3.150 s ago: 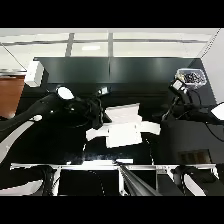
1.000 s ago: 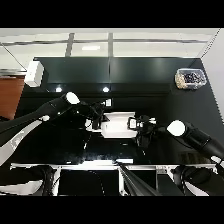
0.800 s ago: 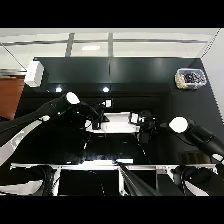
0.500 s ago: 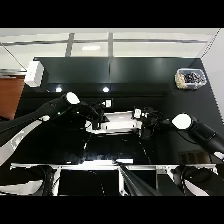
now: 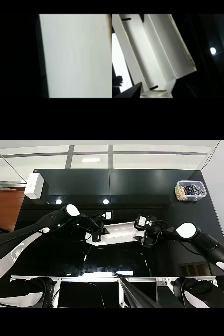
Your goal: Fold the box and place the chain.
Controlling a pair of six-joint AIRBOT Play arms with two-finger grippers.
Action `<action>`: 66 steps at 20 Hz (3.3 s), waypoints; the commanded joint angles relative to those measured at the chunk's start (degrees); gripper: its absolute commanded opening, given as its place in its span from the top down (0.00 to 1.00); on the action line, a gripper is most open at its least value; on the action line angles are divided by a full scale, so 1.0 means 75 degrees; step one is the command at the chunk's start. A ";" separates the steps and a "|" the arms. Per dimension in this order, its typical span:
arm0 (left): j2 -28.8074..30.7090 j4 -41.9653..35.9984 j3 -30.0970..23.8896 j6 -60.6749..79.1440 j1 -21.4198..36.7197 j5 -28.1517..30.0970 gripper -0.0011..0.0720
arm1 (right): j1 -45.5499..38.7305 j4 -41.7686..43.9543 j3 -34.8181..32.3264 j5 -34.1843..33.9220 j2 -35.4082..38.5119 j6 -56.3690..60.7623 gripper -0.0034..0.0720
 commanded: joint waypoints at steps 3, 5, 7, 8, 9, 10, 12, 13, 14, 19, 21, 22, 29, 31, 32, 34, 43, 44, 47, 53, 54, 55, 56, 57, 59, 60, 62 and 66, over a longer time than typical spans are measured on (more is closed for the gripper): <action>0.0006 0.0012 0.0009 0.0041 0.0003 0.0006 0.95 | -0.0050 0.0935 0.0009 0.0213 -0.0242 -0.0947 0.13; 0.0006 0.0015 0.0009 0.0041 0.0012 0.0006 0.95 | -0.0093 0.1314 0.0009 0.0414 -0.0493 -0.1341 0.13; 0.0006 0.0015 0.0009 0.0041 0.0012 0.0009 0.95 | -0.0090 0.1547 0.0009 0.0723 -0.0685 -0.1868 0.13; 0.0006 0.0017 0.0009 0.0041 0.0015 0.0012 0.95 | -0.0093 0.1495 0.0006 0.0758 -0.0793 -0.1912 0.13; 0.0006 0.0026 0.0009 0.0041 0.0015 0.0012 0.95 | -0.0093 0.1422 0.0006 0.0758 -0.0906 -0.1918 0.13; 0.0006 0.0026 0.0009 0.0041 0.0015 0.0012 0.95 | -0.0093 0.1422 0.0006 0.0769 -0.1029 -0.1918 0.13; 0.0006 0.0026 0.0009 0.0041 0.0015 0.0012 0.95 | -0.0090 0.1364 0.0006 0.0883 -0.1247 -0.1947 0.13; 0.0006 0.0026 0.0009 0.0041 0.0015 0.0012 0.95 | -0.0090 0.1224 0.0006 0.0892 -0.1323 -0.1950 0.13; 0.0006 0.0026 0.0009 0.0038 0.0015 0.0012 0.95 | -0.0093 0.1017 0.0006 0.0892 -0.1390 -0.1947 0.13; 0.0006 0.0023 0.0009 0.0020 0.0012 -0.0020 0.95 | -0.0093 0.0766 0.0000 0.0892 -0.1492 -0.1880 0.13; 0.0006 0.0023 0.0009 0.0020 0.0012 -0.0023 0.95 | -0.0093 0.0772 0.0000 0.0886 -0.1647 -0.1853 0.13; 0.0006 0.0020 0.0009 0.0020 0.0012 -0.0023 0.95 | -0.0093 0.0772 0.0000 0.0839 -0.1734 -0.1816 0.13; 0.0006 0.0023 0.0009 0.0017 0.0012 -0.0023 0.95 | -0.0093 0.0758 0.0000 0.0565 -0.1903 -0.1711 0.13; 0.0006 0.0023 0.0009 0.0020 0.0012 -0.0023 0.95 | -0.0093 0.0743 0.0000 0.0481 -0.1906 -0.1711 0.13; 0.0006 0.0023 0.0009 0.0017 0.0012 -0.0023 0.95 | -0.0093 0.0743 0.0000 0.0472 -0.1906 -0.1711 0.13; 0.0006 0.0023 0.0009 0.0020 0.0012 -0.0020 0.95 | -0.0093 0.0743 0.0000 0.0458 -0.1915 -0.1711 0.13; 0.0003 0.0023 0.0009 0.0020 0.0012 0.0006 0.95 | -0.0090 0.0688 0.0000 0.0460 -0.1918 -0.1693 0.30; 0.0003 0.0023 0.0009 0.0020 0.0012 0.0000 0.95 | -0.0090 0.0685 0.0000 0.0463 -0.1918 -0.1693 0.30; 0.0003 0.0026 0.0009 0.0020 0.0015 0.0006 0.95 | -0.0090 0.0685 0.0000 0.0466 -0.1918 -0.1693 0.50; 0.0006 0.0032 0.0009 0.0017 0.0017 0.0009 0.94 | -0.0090 0.0659 0.0000 0.0490 -0.1918 -0.1693 0.74; 0.0015 0.0029 0.0009 0.0012 0.0026 0.0003 0.89 | -0.0090 0.0659 0.0000 0.0490 -0.1918 -0.1693 0.74; 0.0050 0.0032 0.0009 -0.0044 0.0041 0.0017 0.74 | -0.0090 0.0659 0.0000 0.0490 -0.1918 -0.1693 0.74; 0.0096 0.0032 0.0009 -0.0262 0.0067 0.0070 0.64 | -0.0090 0.0659 0.0000 0.0490 -0.1918 -0.1696 0.75; 0.0172 0.0070 0.0009 -0.0484 0.0114 0.0099 0.53 | -0.0090 0.0659 0.0000 0.0490 -0.1918 -0.1696 0.74; 0.0431 0.0221 0.0009 -0.0673 0.0224 0.0085 0.39 | -0.0090 0.0659 0.0000 0.0490 -0.1918 -0.1696 0.74; 0.0650 0.0434 0.0009 -0.0796 0.0268 0.0050 0.39 | -0.0090 0.0659 0.0000 0.0490 -0.1918 -0.1696 0.74; 0.1192 0.1078 0.0009 -0.1335 0.0370 -0.0055 0.39 | -0.0090 0.0656 0.0000 0.0490 -0.1918 -0.1696 0.74; 0.2337 0.3153 0.0006 -0.4106 0.0478 -0.0533 0.46 | -0.0090 0.0624 0.0000 0.0490 -0.1918 -0.1696 0.75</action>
